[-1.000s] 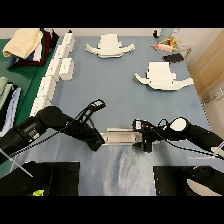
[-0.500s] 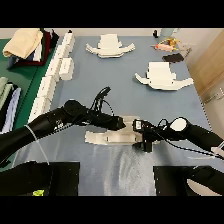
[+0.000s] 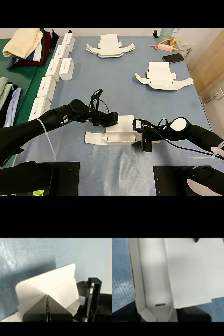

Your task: Fold the box.

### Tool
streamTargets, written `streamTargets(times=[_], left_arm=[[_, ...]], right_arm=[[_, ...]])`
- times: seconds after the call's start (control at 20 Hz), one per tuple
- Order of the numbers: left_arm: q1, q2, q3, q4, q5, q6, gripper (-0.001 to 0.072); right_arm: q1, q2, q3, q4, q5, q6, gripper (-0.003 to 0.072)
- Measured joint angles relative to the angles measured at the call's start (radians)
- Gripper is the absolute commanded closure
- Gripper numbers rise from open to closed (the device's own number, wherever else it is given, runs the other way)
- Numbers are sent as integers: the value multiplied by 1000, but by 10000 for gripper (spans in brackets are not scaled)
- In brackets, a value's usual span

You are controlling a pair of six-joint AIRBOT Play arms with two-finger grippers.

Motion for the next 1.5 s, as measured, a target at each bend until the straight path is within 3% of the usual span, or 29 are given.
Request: streamTargets(times=[0.6, 0.8, 1.1, 1.15, 1.2, 1.25, 1.5], left_arm=[[32, 9, 16, 95, 3, 15, 697], [112, 150, 34, 143, -82, 109, 697], [202, 491, 26, 431, -376, 337, 693], [206, 540, 16, 453, -411, 399, 592], [210, 584, 2, 474, -436, 453, 215], [212, 620, -14, 489, -457, 501, 8], [222, 678, -101, 504, -470, 677, 8]], right_arm=[[0, 0, 0, -1, 3, -1, 184], [0, 0, 0, -1, 4, -1, 184], [0, 0, 0, -1, 3, -1, 184], [0, 0, 0, -1, 4, -1, 184], [0, 0, 0, -1, 3, -1, 184], [0, 0, 0, -1, 4, -1, 184], [0, 0, 0, -1, 3, -1, 184]])
